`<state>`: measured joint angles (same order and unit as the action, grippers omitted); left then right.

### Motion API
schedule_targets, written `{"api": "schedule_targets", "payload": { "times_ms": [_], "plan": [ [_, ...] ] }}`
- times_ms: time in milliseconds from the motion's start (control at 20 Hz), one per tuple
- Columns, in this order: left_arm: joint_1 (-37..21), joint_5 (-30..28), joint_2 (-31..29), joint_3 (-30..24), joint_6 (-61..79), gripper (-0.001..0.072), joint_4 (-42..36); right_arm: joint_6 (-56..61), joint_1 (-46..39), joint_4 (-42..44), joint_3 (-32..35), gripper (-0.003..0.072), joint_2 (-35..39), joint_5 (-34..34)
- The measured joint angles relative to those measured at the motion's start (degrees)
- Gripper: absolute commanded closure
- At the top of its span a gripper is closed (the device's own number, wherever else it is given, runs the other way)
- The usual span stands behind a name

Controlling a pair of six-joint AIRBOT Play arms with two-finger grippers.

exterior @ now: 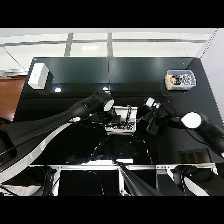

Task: Fold the box and place the chain.

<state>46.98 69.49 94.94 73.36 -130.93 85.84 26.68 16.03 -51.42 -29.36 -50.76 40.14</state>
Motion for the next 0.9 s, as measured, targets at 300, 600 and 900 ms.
{"api": "schedule_targets", "payload": {
  "times_ms": [300, 600, 900],
  "plan": [
    [0.0, -0.02, 0.0, 0.0, 0.0, 0.068, 0.0, 23.82, 0.0, 1.92, -6.4, 0.0675, 10.97, 8.39],
    [0.0, -0.02, 0.0, 0.0, 0.0, 0.068, 0.0, 30.53, 1.79, 13.88, -7.87, 0.0665, 9.11, 10.1],
    [0.0, -0.02, 0.0, 0.0, 0.0, 0.068, 0.0, 31.95, 2.54, 16.09, -7.63, 0.0416, 3.21, 11.58]
  ]
}}
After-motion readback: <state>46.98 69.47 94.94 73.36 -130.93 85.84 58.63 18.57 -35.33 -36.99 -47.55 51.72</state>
